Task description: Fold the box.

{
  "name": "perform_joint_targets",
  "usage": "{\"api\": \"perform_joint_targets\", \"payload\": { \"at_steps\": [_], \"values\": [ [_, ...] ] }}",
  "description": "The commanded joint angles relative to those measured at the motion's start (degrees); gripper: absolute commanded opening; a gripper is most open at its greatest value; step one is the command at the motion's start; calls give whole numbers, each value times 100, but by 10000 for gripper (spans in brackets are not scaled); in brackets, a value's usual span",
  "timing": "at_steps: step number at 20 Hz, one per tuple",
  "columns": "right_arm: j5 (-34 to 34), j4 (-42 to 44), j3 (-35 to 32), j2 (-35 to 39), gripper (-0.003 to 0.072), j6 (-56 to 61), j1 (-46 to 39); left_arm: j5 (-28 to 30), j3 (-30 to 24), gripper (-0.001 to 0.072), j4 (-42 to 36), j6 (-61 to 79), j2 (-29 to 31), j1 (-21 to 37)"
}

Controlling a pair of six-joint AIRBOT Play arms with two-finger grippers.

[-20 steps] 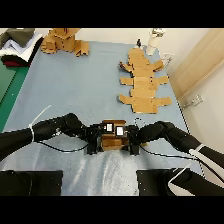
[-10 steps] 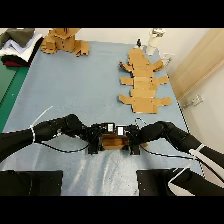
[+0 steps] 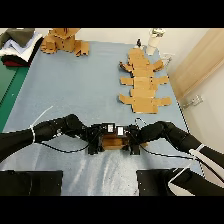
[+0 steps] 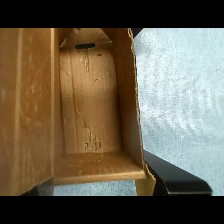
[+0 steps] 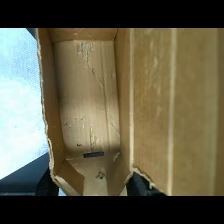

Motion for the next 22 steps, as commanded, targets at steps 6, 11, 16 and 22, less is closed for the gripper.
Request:
{"api": "perform_joint_targets", "payload": {
  "at_steps": [6,11,16,22],
  "values": [
    [7,4,2,-4,439,24,7,-422,0,697,2,-2,22,291],
    [7,4,2,-4,439,24,7,-509,0,697,0,4,39,387],
    [7,4,2,-4,439,24,7,-498,-31,696,-157,442,39,382],
    [7,4,2,-4,439,24,7,-389,-90,695,-601,1019,70,382]
  ]
}}
